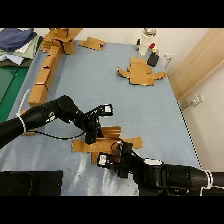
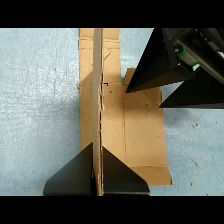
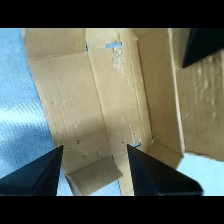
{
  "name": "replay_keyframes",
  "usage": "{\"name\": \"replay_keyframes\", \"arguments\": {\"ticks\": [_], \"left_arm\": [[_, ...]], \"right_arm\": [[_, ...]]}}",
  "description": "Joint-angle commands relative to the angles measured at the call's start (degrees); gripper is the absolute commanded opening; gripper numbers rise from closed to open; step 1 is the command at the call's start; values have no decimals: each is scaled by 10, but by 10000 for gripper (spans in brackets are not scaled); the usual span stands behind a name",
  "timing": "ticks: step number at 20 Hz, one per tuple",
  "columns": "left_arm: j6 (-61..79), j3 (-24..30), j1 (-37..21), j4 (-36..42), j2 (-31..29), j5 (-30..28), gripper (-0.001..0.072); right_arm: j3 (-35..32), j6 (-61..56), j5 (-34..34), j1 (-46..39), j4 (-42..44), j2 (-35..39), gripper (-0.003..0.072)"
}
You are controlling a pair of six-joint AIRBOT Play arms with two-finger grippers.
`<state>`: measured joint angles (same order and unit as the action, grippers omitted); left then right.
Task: Fold the box.
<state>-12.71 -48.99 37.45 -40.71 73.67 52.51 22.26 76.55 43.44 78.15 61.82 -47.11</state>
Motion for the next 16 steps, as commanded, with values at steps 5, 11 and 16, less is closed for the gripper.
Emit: {"name": "replay_keyframes", "arguments": {"ticks": [5, 11, 16], "left_arm": [[0, 0, 0, 0, 0, 0, 13], [0, 0, 0, 0, 0, 0, 14], [0, 0, 0, 0, 0, 0, 13]], "right_arm": [[-1, 50, 10, 0, 56, 2, 581], [-1, 45, 8, 0, -6, -14, 580], [19, 37, 7, 0, -16, 7, 581]]}}
